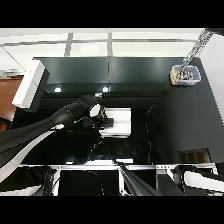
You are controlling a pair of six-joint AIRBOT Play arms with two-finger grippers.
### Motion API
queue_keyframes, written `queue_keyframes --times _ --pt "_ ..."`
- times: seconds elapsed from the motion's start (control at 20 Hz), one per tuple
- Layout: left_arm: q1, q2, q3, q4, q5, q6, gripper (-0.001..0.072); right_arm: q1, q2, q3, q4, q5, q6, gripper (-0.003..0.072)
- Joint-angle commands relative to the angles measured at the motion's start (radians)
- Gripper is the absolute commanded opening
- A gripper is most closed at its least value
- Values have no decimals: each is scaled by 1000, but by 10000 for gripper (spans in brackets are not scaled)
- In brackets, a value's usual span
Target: Fold the box and place the chain.
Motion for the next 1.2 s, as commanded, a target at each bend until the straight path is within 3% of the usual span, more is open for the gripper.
queue_keyframes --times 0.0,0.2,0.35,0.8,1.0,1.15 --pt "0 1 3 -7 -8 0 25 5 18 0 -3 22 -1 9" --pt "-1 1 5 -7 -55 0 26 6 15 0 -16 8 15 10" --pt "-1 1 6 -5 -29 0 26 6 15 0 -6 -37 67 9" --pt "-1 1 6 -5 -22 0 26 58 24 0 69 181 17 9" --pt "-1 1 5 -5 -21 0 26 95 92 0 204 245 -4 10" --pt "-1 1 5 -5 -22 0 26 140 169 -24 221 270 -11 10"
